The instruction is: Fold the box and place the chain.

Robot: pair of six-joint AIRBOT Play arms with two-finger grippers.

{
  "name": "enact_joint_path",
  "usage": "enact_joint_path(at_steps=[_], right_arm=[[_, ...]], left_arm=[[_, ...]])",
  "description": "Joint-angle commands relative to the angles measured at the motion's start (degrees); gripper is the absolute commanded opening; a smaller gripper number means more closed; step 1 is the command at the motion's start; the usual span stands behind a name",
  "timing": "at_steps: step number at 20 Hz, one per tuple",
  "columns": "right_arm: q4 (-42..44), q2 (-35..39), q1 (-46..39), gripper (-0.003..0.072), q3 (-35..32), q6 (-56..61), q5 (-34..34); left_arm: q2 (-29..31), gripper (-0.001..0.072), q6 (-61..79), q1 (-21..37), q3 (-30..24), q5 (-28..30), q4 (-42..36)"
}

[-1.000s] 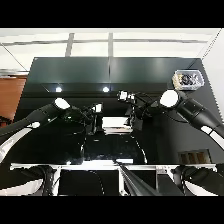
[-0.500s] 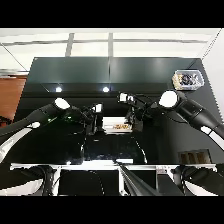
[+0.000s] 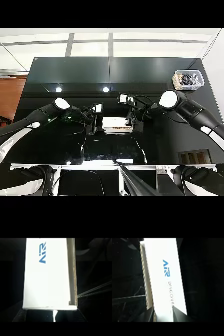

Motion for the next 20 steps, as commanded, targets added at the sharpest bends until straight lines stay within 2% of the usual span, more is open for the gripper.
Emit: enact_joint_path(at_steps=[1,10,11,12,20], right_arm=[[-0.02,0.00,0.04,0.0280,-0.44,0.00,0.04],[0.11,0.00,0.07,0.0283,-0.59,0.00,0.74],[0.09,0.00,0.07,0.0355,-0.59,0.00,0.74],[0.09,0.00,0.07,0.0389,-0.59,0.00,0.72],[0.00,-0.70,0.07,0.0381,-0.61,0.00,0.04]], left_arm=[[-0.02,0.0463,0.00,-0.02,0.07,0.02,0.02],[-0.02,0.0464,0.00,-0.02,0.07,0.02,0.00],[-0.02,0.0464,0.00,-0.02,0.07,0.02,0.00],[-0.02,0.0464,0.00,-0.02,0.07,0.02,0.02],[-0.02,0.0464,0.00,-0.02,0.07,0.00,0.00]])
